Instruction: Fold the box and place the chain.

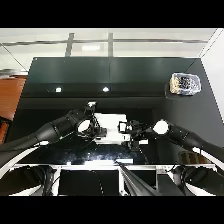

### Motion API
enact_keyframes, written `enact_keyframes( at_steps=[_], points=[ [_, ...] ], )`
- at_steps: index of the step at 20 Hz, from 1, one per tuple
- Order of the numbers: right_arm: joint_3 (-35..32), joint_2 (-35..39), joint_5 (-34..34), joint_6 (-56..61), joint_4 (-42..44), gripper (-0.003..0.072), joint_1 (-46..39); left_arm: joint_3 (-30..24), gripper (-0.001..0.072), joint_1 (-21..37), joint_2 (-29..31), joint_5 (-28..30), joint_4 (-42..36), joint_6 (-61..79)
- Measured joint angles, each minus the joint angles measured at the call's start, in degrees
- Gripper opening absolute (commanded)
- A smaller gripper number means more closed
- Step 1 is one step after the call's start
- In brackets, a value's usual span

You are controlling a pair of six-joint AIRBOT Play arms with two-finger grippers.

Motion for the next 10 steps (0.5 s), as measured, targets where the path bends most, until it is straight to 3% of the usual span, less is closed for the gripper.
enact_keyframes(
  at_steps=[1,2,5,7,10],
  points=[
    [-0.02,0.0,0.0,0.0,0.0,0.0469,0.0,0.17,0.0373,0.0,0.0,0.11,0.09,-0.02],
    [0.0,0.0,0.0,0.0,0.0,0.0469,0.0,0.33,0.0292,0.0,0.0,0.22,0.13,-0.07],
    [-0.02,0.0,0.0,0.0,0.0,0.0469,0.0,0.63,0.0267,-0.17,0.0,0.28,0.11,-0.11],
    [-0.02,0.0,0.0,0.0,0.0,0.0469,0.0,0.72,0.0054,-0.44,0.0,0.28,0.07,-0.17],
    [-0.07,0.0,0.02,0.11,0.15,0.0469,0.0,0.79,0.0027,-0.96,0.0,0.09,0.13,-0.44]
  ],
)
